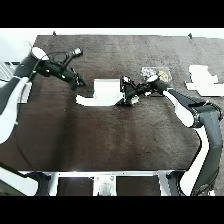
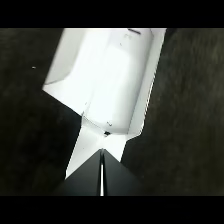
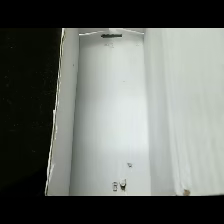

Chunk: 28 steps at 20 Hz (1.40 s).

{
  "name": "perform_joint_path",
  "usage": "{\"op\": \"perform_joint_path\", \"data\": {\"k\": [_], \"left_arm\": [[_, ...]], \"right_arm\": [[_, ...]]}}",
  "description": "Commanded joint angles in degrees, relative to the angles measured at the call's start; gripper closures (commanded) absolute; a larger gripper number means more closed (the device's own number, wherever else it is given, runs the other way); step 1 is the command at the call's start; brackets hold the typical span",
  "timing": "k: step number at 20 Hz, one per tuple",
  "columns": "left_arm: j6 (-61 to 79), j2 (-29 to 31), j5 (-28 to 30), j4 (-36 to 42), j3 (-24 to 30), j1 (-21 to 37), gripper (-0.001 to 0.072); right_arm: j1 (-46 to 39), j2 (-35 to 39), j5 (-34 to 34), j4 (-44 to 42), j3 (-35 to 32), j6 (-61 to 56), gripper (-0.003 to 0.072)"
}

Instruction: Fold the box and place the chain.

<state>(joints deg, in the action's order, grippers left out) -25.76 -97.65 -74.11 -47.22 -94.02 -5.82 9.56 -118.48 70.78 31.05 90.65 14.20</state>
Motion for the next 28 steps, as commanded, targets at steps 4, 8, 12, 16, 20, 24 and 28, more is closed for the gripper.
{"op": "perform_joint_path", "data": {"k": [4, 8, 12, 16, 20, 24, 28], "left_arm": [[-30.71, 15.02, 9.31, -6.88, 9.18, 0.11, 0.0695], [-36.37, 17.62, 10.01, -6.56, 18.86, 0.11, 0.0693], [-36.09, 17.62, 10.93, -2.08, 24.11, 1.64, 0.0692], [-27.39, 17.29, 5.97, 13.46, 26.91, 12.63, 0.0692], [-26.21, 13.81, 2.47, 12.92, 28.59, 17.11, 0.0693], [-26.16, 6.97, 3.8, 12.96, 28.52, 17.11, 0.0692], [-26.14, 1.11, 5.75, 13.88, 28.48, 16.7, 0.0692]], "right_arm": [[0.0, -0.02, 0.0, 0.0, 0.04, -0.02, 0.0145], [0.0, -0.02, 0.0, -0.02, 0.04, -0.02, 0.0145], [0.0, -0.02, 0.0, 0.0, 0.04, -0.02, 0.0145], [0.0, -0.02, 0.0, 0.0, 0.04, -0.02, 0.0145], [0.0, -0.02, 0.0, 0.0, 0.04, -0.02, 0.0145], [0.0, -0.02, 0.0, -0.02, 0.04, -0.02, 0.0145], [0.0, -0.02, 0.0, -0.02, 0.04, -0.02, 0.0145]]}}
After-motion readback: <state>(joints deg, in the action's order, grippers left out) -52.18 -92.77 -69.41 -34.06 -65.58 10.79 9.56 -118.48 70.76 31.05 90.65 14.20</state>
